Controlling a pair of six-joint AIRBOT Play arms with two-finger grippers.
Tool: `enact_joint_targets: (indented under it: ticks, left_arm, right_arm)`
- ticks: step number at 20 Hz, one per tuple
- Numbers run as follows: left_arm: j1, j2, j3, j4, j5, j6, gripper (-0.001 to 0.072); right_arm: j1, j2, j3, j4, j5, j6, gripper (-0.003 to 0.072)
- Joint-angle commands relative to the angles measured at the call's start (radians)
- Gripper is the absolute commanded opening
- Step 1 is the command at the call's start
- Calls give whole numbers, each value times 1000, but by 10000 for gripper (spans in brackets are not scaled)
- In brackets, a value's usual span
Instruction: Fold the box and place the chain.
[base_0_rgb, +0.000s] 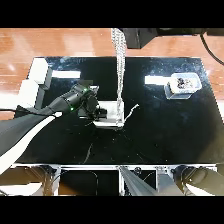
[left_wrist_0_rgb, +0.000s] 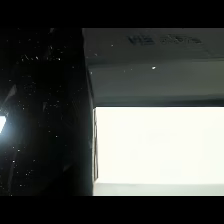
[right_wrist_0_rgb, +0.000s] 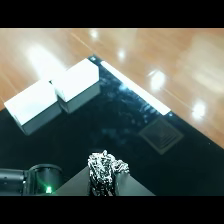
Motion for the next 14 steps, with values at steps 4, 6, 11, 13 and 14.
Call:
enact_joint_targets:
  ticks: [4, 6, 11, 13, 14]
  left_arm:
    - [-1, 1, 1, 2, 0, 0, 25]
    - [-1, 1, 1, 2, 1, 0, 25]
    - [-1, 1, 1, 2, 1, 0, 25]
    - [-1, 1, 1, 1, 1, 0, 25]
    - [-1, 1, 1, 2, 1, 0, 25]
  right_arm:
    - [-5, -11, 13, 19, 37, -6, 27]
    - [-5, -18, -6, 40, 59, -6, 27]
    - [-5, -22, -171, 91, 119, 2, 28]
    - [-5, -23, -240, 118, 127, 2, 28]
    - [-5, -24, -283, 130, 131, 2, 28]
